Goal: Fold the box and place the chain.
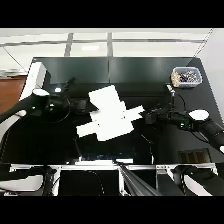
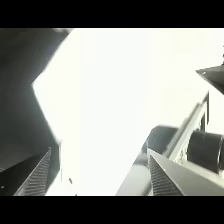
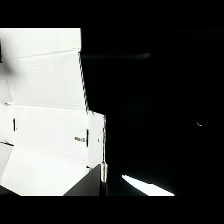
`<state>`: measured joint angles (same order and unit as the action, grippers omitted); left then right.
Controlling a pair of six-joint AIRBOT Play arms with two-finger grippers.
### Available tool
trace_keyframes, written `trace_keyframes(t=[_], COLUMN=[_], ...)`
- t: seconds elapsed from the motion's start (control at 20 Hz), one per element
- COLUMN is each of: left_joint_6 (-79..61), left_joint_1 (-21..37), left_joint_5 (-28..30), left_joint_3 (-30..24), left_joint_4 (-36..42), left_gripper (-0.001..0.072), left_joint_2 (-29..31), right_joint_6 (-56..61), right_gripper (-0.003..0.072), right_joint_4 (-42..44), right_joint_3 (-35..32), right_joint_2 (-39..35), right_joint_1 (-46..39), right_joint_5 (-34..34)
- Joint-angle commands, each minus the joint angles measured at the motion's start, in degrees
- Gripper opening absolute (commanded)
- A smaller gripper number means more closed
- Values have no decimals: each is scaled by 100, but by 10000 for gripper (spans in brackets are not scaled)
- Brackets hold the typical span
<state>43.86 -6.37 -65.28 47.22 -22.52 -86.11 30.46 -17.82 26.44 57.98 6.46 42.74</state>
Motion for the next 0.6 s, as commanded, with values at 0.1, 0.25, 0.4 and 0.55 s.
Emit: trace_keyframes(t=[0.1, 0.25, 0.4, 0.55], left_joint_6=[-313, -772, -769, -831], left_joint_1=[-361, -332, -334, -323], left_joint_5=[-973, -1646, -1878, -1869], left_joint_3=[887, 1303, 1587, 1609], left_joint_4=[-24, -396, -1001, -1143], left_gripper=[707, 534, 403, 397], left_joint_2=[-1176, -1425, -1582, -1587], right_joint_6=[-9, -11, -11, -9], right_gripper=[12, 12, 12, 12], right_joint_4=[22, -2, -26, -72], right_joint_3=[-4, -4, -4, -4], right_joint_2=[-2, -2, -2, -2], right_joint_1=[105, 105, 105, 105], right_joint_5=[-166, -166, -166, -166])
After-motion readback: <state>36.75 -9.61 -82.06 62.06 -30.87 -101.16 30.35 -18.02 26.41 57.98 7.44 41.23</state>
